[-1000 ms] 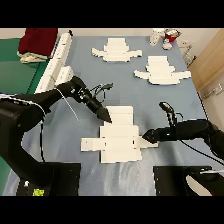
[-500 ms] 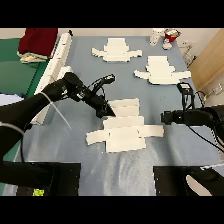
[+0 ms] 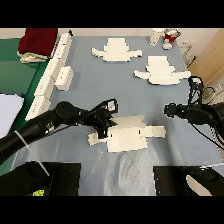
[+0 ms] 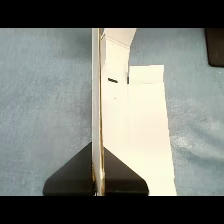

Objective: Fold the box.

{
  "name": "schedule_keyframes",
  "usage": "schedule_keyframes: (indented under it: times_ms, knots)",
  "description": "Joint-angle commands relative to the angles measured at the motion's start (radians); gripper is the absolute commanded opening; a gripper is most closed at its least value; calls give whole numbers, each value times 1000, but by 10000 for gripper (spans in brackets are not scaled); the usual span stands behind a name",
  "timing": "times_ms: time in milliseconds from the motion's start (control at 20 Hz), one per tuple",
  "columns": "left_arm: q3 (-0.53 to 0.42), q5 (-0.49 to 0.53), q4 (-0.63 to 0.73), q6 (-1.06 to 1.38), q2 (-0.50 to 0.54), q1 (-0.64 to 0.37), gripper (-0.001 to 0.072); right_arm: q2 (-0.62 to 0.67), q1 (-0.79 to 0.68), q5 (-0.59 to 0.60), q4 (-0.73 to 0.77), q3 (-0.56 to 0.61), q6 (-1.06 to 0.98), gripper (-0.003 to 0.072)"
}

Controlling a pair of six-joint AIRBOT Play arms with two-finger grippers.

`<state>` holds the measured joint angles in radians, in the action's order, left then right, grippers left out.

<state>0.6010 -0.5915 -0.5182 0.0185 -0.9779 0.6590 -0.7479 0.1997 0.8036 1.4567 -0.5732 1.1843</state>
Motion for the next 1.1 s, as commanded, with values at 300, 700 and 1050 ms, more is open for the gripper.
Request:
schedule_keyframes:
  times_ms: [300,700,1050]
  knots:
    - [-79,145,-13,18,-12,93,12,-1,0,-8,18,-1,-26,367]
    - [-77,47,-94,18,-13,94,14,-1,0,-9,32,-1,-26,366]
    - [-77,-11,-110,18,-13,94,14,-1,0,-6,57,-1,-26,351]
